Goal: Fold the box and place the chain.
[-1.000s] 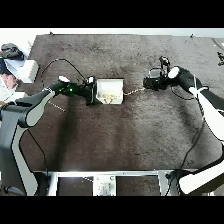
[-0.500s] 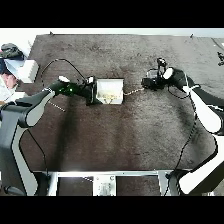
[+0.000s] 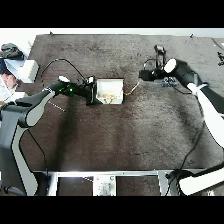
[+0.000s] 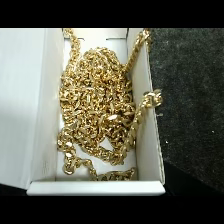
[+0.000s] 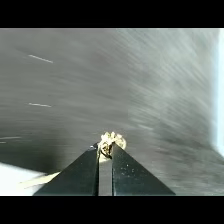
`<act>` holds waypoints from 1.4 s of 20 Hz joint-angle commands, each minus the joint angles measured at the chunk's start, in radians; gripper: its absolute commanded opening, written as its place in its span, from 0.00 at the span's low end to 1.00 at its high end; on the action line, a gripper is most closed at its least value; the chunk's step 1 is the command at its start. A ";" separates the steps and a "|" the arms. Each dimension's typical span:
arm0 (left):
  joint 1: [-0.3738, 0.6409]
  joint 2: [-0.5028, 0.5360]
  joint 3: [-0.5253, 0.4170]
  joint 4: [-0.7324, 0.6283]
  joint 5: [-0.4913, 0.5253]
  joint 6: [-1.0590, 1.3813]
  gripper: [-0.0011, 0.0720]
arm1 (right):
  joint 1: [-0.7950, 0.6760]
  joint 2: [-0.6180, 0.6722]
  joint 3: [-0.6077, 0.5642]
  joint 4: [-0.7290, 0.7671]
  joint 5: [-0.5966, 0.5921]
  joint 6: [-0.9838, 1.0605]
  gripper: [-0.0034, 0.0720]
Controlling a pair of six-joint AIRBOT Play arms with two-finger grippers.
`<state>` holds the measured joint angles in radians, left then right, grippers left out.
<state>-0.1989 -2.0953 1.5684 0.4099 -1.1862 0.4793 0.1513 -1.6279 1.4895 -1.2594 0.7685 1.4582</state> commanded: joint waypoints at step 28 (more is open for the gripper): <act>0.000 0.000 0.000 0.000 0.000 0.000 0.37 | 0.269 0.288 -0.503 0.417 -0.145 -0.265 0.42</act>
<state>-0.1989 -2.0953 1.5684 0.4095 -1.1862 0.4789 0.4217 -1.3689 1.1149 -0.9760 0.7074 1.2526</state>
